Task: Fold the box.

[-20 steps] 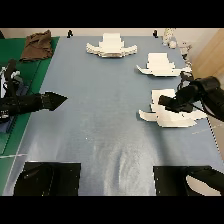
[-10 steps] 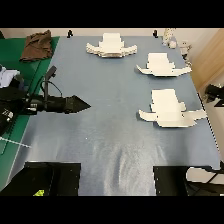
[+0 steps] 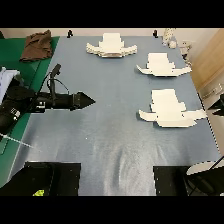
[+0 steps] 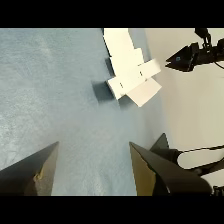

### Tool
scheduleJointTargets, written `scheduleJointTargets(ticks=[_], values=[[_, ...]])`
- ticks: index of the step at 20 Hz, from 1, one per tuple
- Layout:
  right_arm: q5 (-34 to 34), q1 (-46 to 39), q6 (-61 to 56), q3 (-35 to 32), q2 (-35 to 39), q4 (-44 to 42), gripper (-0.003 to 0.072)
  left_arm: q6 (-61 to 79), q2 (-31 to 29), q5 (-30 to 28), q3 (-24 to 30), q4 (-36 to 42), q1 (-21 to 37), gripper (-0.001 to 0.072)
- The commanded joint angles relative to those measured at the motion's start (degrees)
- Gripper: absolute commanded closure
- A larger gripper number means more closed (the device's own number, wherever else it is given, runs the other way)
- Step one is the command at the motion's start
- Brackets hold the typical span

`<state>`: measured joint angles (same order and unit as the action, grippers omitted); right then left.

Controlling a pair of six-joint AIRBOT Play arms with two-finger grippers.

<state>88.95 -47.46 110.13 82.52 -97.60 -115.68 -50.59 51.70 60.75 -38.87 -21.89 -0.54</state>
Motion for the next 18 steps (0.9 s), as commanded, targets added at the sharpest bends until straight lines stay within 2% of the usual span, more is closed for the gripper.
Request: scheduleJointTargets(ticks=[1,9,11,15,16,18], values=[[4.50,-1.36,6.78,0.63,-5.25,-8.26,0.0312,-0.02,0.04,-0.74,-0.04,0.37,-0.20,0.0020],[5.20,-1.22,7.98,2.14,-6.43,-8.13,0.0314,-0.02,0.04,-0.76,-0.04,0.50,-0.22,0.0020],[6.25,-0.44,8.04,2.10,-6.86,-8.00,0.0350,-0.02,0.04,-0.76,-0.04,0.48,-0.22,0.0021],[6.69,3.17,8.04,2.12,-8.59,-6.97,0.0356,-0.04,0.04,-0.55,-0.04,0.50,-0.22,0.0020],[7.08,4.09,8.13,2.12,-8.98,-6.54,0.0409,-0.04,0.04,-0.55,-0.04,0.50,-0.20,0.0021],[7.37,5.49,8.50,2.16,-9.29,-6.58,0.0409,-0.04,0.04,-0.52,-0.04,0.50,-0.20,0.0020]])
